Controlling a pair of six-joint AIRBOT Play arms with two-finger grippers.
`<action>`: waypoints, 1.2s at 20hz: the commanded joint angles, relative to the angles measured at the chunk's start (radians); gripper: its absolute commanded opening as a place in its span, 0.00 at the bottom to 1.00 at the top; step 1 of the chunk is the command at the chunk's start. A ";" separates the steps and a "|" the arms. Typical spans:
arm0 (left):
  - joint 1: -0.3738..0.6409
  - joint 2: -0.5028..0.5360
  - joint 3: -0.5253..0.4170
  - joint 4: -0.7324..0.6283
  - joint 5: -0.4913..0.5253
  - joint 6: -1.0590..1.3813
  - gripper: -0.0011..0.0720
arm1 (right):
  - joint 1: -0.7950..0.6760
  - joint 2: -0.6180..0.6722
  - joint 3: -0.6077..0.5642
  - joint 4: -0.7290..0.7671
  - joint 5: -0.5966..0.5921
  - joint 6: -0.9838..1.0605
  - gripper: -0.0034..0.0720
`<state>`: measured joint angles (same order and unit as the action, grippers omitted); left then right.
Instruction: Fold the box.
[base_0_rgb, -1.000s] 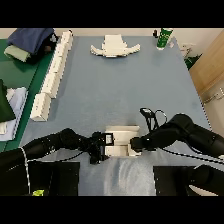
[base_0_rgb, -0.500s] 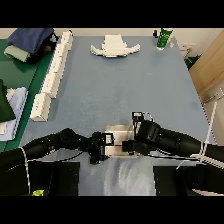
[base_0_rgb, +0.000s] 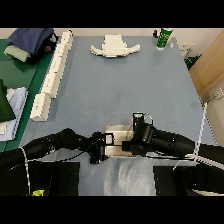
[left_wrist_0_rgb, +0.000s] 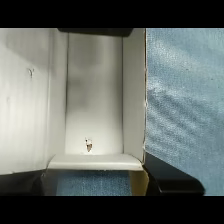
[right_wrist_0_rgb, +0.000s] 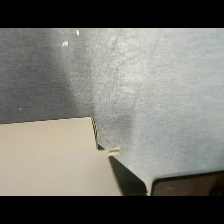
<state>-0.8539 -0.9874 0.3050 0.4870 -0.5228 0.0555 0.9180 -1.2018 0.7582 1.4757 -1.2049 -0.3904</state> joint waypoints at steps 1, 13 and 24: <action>0.000 0.000 0.000 -0.001 0.000 0.000 0.66 | 0.001 -0.004 -0.001 0.005 0.000 0.005 0.05; 0.000 0.000 0.000 -0.001 0.000 0.000 0.66 | -0.001 0.183 0.146 -0.133 -0.283 -0.093 0.49; 0.000 0.000 0.000 -0.001 0.000 0.000 0.66 | -0.773 0.100 -0.013 0.433 0.073 -0.908 0.05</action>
